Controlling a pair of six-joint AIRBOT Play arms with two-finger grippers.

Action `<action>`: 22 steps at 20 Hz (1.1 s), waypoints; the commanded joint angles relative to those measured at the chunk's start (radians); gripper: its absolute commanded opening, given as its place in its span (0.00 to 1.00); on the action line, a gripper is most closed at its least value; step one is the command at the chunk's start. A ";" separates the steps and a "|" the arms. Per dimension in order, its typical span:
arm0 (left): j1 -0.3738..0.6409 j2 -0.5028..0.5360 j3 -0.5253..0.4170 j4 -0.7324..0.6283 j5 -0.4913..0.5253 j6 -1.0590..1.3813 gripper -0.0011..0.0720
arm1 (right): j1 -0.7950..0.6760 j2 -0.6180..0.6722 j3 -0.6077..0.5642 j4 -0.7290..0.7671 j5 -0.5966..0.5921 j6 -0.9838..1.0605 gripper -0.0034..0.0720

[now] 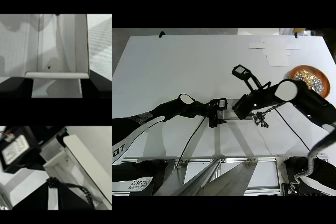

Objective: Fold the box and place the chain.

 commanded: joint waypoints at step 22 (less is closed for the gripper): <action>0.000 0.000 0.000 0.000 0.000 0.000 0.39 | -0.226 0.150 -0.249 -0.465 0.137 0.303 0.27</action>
